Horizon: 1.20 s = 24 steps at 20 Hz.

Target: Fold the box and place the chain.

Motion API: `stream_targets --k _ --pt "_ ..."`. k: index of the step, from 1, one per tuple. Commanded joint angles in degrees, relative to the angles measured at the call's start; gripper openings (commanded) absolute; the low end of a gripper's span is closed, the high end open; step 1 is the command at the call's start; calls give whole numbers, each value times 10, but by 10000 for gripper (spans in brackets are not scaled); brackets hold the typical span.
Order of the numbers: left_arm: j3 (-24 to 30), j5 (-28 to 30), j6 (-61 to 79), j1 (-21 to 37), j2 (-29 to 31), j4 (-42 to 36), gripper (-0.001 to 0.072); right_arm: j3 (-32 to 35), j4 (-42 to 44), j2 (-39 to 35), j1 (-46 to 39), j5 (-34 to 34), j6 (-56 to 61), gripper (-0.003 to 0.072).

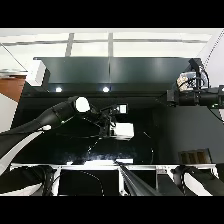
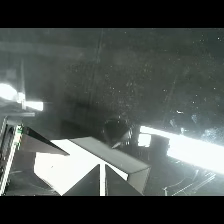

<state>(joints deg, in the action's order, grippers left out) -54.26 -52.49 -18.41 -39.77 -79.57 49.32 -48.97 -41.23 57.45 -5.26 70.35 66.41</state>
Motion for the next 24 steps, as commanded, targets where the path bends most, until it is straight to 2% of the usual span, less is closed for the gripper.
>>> stream_targets --k 1,4,7,14,19,20,22,24 --pt "0 2 -1 0 2 0 717 0 0 0 0 4 0 43" --pt "0 0 -1 -1 4 3 717 0 0 0 0 4 0 43" --pt "2 4 -7 -16 3 43 717 0 0 0 0 4 0 43" --pt "31 103 -45 -53 -14 72 717 0 0 0 0 4 0 43" --pt "31 105 -45 -56 -16 72 705 0 0 0 0 4 0 43" --pt "31 102 -45 -56 -16 72 632 0 0 0 0 4 0 43" --pt "28 77 -46 -52 -12 82 271 0 0 0 0 4 0 44" --pt "22 49 -86 -31 1 103 266 -1 0 0 -1 4 0 44"
